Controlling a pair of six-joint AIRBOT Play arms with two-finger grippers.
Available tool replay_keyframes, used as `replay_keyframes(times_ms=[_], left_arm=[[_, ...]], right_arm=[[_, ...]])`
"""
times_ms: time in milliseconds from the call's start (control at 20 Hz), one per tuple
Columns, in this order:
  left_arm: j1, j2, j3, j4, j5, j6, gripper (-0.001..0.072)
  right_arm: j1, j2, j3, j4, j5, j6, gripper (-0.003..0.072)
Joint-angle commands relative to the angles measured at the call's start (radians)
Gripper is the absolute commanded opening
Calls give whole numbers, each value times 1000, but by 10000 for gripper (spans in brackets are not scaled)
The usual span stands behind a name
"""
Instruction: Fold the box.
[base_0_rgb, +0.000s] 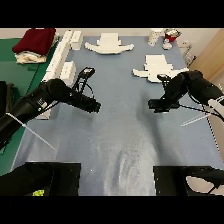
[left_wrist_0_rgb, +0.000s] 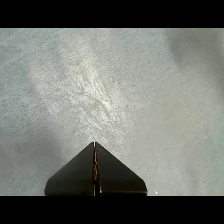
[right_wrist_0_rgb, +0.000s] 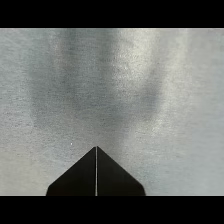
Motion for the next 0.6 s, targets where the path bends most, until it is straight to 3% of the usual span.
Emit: replay_keyframes(times_ms=[0, 550], left_arm=[[0, 1, 0, 0, 0, 0, 14], [0, 1, 0, 0, 0, 0, 14]], right_arm=[[0, -1, 1, 0, 0, 0, 4], [0, -1, 1, 10, 31, 2, 5]])
